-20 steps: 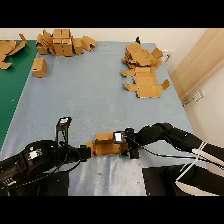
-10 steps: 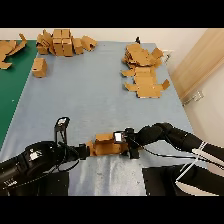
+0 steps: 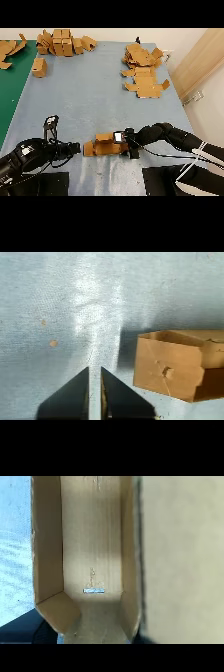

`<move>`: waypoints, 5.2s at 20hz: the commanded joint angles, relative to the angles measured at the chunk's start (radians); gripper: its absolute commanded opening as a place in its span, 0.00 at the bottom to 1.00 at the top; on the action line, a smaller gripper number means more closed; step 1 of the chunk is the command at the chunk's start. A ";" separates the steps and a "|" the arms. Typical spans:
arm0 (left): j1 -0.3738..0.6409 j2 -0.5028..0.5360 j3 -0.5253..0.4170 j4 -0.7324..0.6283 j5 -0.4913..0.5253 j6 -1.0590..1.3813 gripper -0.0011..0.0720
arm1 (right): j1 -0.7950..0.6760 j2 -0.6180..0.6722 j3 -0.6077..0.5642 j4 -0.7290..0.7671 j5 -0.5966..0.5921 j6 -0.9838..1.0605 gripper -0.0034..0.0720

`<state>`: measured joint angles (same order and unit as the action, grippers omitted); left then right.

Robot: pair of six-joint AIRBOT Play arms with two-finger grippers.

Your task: Fold the box.

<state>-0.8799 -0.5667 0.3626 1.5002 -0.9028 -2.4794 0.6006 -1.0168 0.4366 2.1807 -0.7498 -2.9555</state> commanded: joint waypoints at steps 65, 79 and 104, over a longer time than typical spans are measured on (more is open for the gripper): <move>-0.093 -0.206 0.129 -0.176 0.197 0.056 0.51 | 0.000 0.000 0.000 0.000 0.000 0.000 0.82; -0.093 -0.355 0.213 -0.191 0.157 0.139 0.76 | 0.000 0.000 0.000 0.000 0.000 0.000 0.82; -0.162 -0.620 0.394 -0.187 0.103 0.188 0.65 | 0.000 0.000 0.000 0.000 0.000 0.000 0.82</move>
<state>-1.0306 -1.1240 0.7097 1.3033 -0.7921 -2.2963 0.6010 -1.0168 0.4366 2.1807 -0.7498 -2.9555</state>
